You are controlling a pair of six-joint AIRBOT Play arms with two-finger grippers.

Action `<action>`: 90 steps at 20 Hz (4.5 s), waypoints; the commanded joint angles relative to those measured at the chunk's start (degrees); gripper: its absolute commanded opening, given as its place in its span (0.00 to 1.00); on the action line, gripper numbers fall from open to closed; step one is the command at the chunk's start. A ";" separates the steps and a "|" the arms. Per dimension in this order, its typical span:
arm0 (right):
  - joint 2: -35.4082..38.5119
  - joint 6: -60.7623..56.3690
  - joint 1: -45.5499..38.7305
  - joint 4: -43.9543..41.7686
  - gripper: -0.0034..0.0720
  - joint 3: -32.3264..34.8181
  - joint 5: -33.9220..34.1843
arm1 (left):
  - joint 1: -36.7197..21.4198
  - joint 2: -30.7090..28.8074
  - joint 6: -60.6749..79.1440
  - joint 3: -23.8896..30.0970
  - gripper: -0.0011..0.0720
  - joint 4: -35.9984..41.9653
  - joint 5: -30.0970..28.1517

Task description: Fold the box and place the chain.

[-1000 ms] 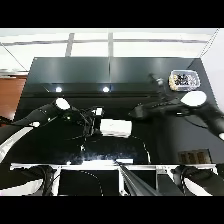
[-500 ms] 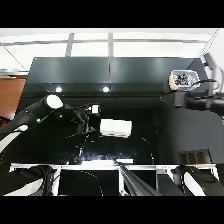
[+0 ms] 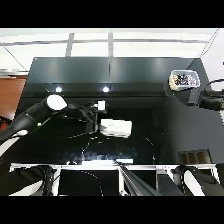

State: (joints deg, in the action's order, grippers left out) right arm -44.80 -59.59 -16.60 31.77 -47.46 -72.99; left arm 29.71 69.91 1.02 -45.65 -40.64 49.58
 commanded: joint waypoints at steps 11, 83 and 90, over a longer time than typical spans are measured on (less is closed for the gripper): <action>0.07 0.07 -0.42 2.80 0.06 -0.07 -1.46 | 7.19 10.43 -7.08 -8.00 0.99 1.03 -1.51; 0.07 -2.82 -0.07 1.16 0.06 -0.07 4.90 | -50.40 42.84 -62.64 -55.39 1.00 -30.51 3.06; 0.11 -2.71 -0.07 2.82 0.06 -4.22 3.74 | -51.25 39.06 -77.37 -78.88 0.98 -37.66 38.91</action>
State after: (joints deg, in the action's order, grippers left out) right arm -44.73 -62.37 -16.71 32.38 -49.19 -68.84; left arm -21.08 111.50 -67.31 -116.90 -75.59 72.99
